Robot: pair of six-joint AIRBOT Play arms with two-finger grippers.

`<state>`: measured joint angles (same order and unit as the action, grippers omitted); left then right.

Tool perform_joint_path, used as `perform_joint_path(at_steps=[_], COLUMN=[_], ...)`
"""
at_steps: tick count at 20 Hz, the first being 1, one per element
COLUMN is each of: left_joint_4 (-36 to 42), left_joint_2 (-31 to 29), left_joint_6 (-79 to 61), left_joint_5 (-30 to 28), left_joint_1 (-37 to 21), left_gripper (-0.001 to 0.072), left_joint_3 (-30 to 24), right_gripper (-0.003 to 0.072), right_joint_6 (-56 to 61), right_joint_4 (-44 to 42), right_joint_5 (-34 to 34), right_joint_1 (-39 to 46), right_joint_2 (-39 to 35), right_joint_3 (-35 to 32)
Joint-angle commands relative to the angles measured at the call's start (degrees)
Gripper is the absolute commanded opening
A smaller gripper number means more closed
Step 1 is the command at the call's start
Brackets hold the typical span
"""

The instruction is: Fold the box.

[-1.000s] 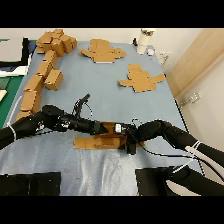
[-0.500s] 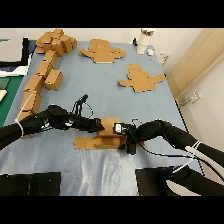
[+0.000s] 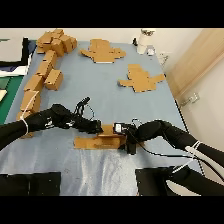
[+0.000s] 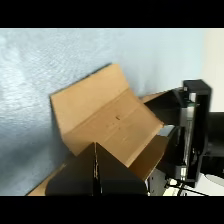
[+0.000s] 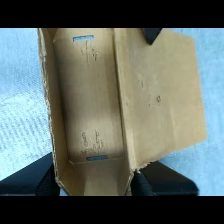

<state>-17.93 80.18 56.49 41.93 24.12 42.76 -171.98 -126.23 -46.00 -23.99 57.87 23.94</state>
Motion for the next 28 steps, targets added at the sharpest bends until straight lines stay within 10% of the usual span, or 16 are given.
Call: perform_joint_path(at_steps=[1,12,18,19,20,21,28], left_joint_4=[-0.11,-0.92,-14.40,-14.38,-12.94,-10.69,-4.90], left_joint_2=[-0.02,-20.33,-24.68,-24.68,-24.52,-24.52,-21.40], left_joint_6=[-1.27,-31.74,-51.08,-53.86,-55.91,-58.80,-73.57], left_joint_5=[2.80,19.82,22.97,20.50,16.20,11.74,1.14], left_joint_1=[-0.59,-9.33,-9.46,-9.90,-9.88,-9.55,-3.96], left_gripper=[0.0010,0.0009,0.0015,0.0235,0.0619,0.0700,0.0702], left_joint_3=[1.68,2.97,-0.42,-2.91,-6.03,-9.01,-16.26], right_gripper=[0.0503,0.0503,0.0503,0.0503,0.0503,0.0503,0.0503], right_joint_6=[0.02,0.02,0.02,0.02,0.02,0.02,0.02], right_joint_4=[0.00,0.02,0.02,0.04,0.04,0.02,0.02], right_joint_5=[0.04,0.04,0.04,0.00,0.04,0.04,0.04], right_joint_1=[-0.07,-0.07,-0.07,-0.07,-0.07,-0.07,-0.07], right_joint_2=[-0.02,-0.02,-0.02,-0.04,-0.07,-0.07,-0.07], right_joint_3=[-0.02,-0.02,-0.04,-0.04,-0.04,-0.02,-0.02])
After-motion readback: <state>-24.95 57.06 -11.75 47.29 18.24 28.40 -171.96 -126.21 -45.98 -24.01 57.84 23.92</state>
